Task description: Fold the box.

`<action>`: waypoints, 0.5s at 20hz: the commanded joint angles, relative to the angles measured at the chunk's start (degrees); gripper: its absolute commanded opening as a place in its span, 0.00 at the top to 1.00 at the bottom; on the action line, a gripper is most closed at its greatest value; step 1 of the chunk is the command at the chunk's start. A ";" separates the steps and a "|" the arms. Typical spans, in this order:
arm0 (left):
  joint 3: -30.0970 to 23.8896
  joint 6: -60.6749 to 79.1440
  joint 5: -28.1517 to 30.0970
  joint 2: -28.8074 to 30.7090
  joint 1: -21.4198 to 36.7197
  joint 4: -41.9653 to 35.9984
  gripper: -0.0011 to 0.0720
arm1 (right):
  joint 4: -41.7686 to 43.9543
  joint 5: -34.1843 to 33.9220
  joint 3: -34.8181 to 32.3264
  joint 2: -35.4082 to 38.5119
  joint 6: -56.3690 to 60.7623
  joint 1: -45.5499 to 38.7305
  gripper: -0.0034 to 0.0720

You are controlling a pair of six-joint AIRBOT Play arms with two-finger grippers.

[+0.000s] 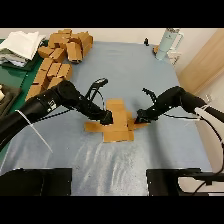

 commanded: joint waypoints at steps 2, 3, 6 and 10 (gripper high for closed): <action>0.04 2.86 -8.35 -0.02 8.87 -0.33 0.24 | 0.07 5.81 -8.74 12.39 -1.18 5.14 0.95; 0.07 3.56 -8.07 -0.13 10.78 -0.33 0.12 | -0.15 6.97 -11.67 14.99 -1.18 6.23 0.95; 0.07 4.90 -6.51 -2.34 16.24 -0.37 0.11 | -0.28 13.40 -20.61 21.46 -0.96 10.05 0.95; 0.07 9.88 -9.66 -9.53 19.12 -6.82 0.11 | -0.70 18.05 -23.93 25.49 -0.02 13.31 0.95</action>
